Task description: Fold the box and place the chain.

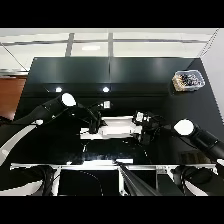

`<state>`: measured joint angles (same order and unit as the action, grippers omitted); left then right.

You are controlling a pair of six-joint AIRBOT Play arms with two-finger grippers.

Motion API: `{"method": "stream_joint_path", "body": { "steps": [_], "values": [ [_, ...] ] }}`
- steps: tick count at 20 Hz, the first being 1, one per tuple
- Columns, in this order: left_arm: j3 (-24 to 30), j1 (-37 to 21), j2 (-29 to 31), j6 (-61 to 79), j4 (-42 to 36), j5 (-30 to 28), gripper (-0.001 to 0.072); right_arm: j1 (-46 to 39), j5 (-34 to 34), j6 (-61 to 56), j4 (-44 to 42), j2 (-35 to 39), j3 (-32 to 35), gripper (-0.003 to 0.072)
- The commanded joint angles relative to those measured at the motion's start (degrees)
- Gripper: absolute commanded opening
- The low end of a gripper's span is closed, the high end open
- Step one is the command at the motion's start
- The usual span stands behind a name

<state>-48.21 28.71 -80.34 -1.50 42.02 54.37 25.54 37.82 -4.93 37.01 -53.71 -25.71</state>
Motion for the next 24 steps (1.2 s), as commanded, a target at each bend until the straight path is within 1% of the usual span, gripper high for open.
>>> {"method": "stream_joint_path", "body": {
  "steps": [1,2,4,6,8,10,19,24],
  "values": [
    [0.0,1.7,0.3,0.0,2.2,0.0,0.0026,-0.9,-0.6,7.8,-3.0,-2.0,0.0,0.0660],
    [0.0,2.1,0.3,0.0,3.5,0.0,0.0026,-1.0,-1.1,8.3,-3.0,-2.1,0.0,0.0660],
    [0.0,2.3,0.3,0.0,4.3,-0.2,0.0026,-1.1,-0.2,8.9,-3.7,-2.2,0.0,0.0660],
    [0.0,2.3,0.3,0.0,4.3,-0.8,0.0027,-1.1,2.6,11.5,-7.4,-2.9,0.0,0.0660],
    [0.0,2.3,0.3,-0.5,4.3,-1.3,0.0027,-1.1,4.9,11.5,-8.0,-4.1,0.0,0.0660],
    [0.0,2.3,0.3,-0.5,4.2,-1.4,0.0027,-1.1,5.7,12.2,-8.1,-5.3,0.0,0.0660],
    [0.0,2.3,0.3,-0.5,4.2,-1.4,0.0028,1.6,5.2,14.4,-7.6,-11.0,0.0,0.0660],
    [0.0,2.3,0.3,-0.5,4.0,-1.5,0.0028,2.0,1.9,14.4,-6.3,-12.3,0.0,0.0659]
  ]
}}
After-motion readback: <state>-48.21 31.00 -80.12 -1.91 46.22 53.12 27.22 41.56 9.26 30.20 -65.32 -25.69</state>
